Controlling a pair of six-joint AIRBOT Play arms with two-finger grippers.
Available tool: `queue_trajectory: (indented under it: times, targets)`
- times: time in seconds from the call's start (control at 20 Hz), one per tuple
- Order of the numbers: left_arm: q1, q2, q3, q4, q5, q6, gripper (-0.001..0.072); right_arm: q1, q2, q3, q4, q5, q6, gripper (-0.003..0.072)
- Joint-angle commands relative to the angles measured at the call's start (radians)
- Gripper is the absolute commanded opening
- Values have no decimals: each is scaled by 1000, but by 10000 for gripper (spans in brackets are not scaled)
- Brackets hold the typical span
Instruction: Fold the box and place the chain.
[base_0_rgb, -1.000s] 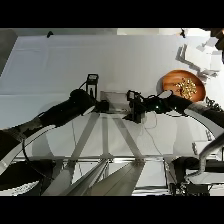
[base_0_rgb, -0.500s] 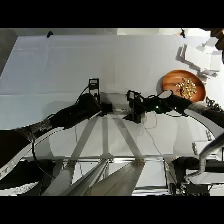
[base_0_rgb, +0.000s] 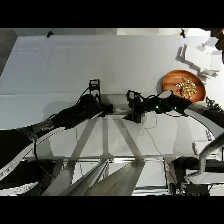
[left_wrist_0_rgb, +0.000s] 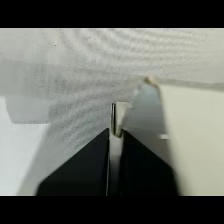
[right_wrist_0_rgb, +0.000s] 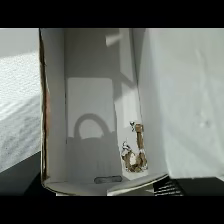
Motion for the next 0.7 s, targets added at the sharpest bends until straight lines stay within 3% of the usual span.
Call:
queue_trajectory:
  times: [0.0, 0.05, 0.35, 0.65]
  targets:
    - [0, 7, 0, -3, -9, 12, 472, 0, 0, 1, 0, 0, -1, 525]
    - [2, 14, 0, -3, -10, 12, 647, 0, 0, 1, 0, 0, -1, 525]
    - [10, 164, 0, -39, -4, 122, 656, 0, 0, 1, 0, 0, -1, 525]
    - [119, 356, 0, -353, -94, 924, 635, 0, 0, 1, 0, 0, -1, 525]
